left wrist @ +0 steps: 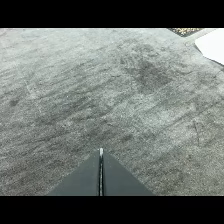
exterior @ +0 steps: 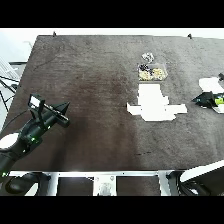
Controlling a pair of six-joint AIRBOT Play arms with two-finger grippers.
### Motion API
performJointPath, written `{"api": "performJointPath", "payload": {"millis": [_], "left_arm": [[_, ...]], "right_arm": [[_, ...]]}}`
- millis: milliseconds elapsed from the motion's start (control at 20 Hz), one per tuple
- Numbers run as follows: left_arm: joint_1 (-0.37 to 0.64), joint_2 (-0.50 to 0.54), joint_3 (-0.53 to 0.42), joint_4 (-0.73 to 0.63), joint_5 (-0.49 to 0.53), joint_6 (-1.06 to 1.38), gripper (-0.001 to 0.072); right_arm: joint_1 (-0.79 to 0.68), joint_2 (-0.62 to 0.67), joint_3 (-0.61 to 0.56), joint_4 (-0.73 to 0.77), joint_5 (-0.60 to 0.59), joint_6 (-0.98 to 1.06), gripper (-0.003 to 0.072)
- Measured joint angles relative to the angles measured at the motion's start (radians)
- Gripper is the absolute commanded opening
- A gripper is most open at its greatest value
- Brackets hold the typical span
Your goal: Fold the box and place the chain.
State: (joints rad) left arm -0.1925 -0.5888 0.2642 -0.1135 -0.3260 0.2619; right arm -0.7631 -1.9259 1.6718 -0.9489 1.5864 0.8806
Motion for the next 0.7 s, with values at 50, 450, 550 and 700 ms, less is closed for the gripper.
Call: {"api": "performJointPath", "payload": {"millis": [50,450,550,700], "left_arm": [[0.0,0.0,0.0,0.0,0.0,0.0,0.0021],[0.0,0.0,0.0,0.0,0.0,0.0,0.0021],[0.0,0.0,0.0,0.0,0.0,0.0,0.0021],[0.0,0.0,0.0,0.0,0.0,0.0,0.0021]], "right_arm": [[0.004,-0.019,0.006,0.0,0.006,-0.007,0.0533],[0.035,-0.121,0.018,0.023,0.079,-0.043,0.0492],[0.054,-0.145,0.018,0.046,0.112,-0.046,0.0493],[0.095,-0.17,-0.013,0.082,0.149,-0.053,0.0351]]}}
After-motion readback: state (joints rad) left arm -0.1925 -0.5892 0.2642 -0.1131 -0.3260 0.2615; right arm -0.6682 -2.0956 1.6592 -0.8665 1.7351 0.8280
